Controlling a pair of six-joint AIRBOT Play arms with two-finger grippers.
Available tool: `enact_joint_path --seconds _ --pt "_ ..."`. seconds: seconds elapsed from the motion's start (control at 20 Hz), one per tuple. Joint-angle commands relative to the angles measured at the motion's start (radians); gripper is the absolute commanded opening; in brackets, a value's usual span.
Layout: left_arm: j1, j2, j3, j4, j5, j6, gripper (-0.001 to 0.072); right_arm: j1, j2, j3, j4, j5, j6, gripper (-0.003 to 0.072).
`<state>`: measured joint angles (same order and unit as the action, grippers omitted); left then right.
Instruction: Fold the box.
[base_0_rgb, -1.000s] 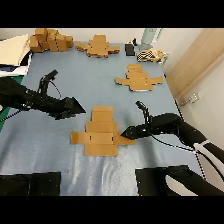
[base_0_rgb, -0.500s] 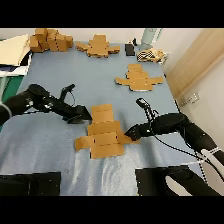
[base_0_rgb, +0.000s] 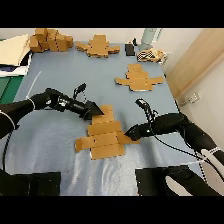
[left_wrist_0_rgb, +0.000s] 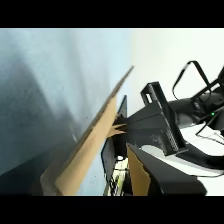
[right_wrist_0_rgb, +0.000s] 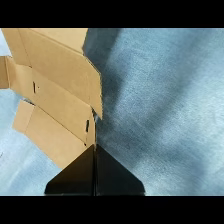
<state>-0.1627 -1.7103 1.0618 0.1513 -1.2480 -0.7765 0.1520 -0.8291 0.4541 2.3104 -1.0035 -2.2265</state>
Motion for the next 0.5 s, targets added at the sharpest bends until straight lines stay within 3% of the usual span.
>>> enact_joint_path --seconds 0.0,0.05,0.3,0.45 --pt "-0.011 -0.035 0.028 0.013 -0.081 0.031 0.0327 0.0 -0.005 0.001 0.0 0.01 0.0 0.0004" --pt "-0.011 -0.035 0.028 0.018 -0.103 0.048 0.0292 0.0 -0.011 0.001 0.0 0.013 0.0 0.0004" --pt "-0.011 -0.035 0.028 0.066 -0.191 0.055 0.0292 0.0 -0.032 0.001 0.001 0.021 0.0 0.0004" --pt "-0.01 -0.035 0.028 0.078 -0.186 0.061 0.0292 0.0 -0.04 0.001 0.002 0.02 0.001 0.0004"
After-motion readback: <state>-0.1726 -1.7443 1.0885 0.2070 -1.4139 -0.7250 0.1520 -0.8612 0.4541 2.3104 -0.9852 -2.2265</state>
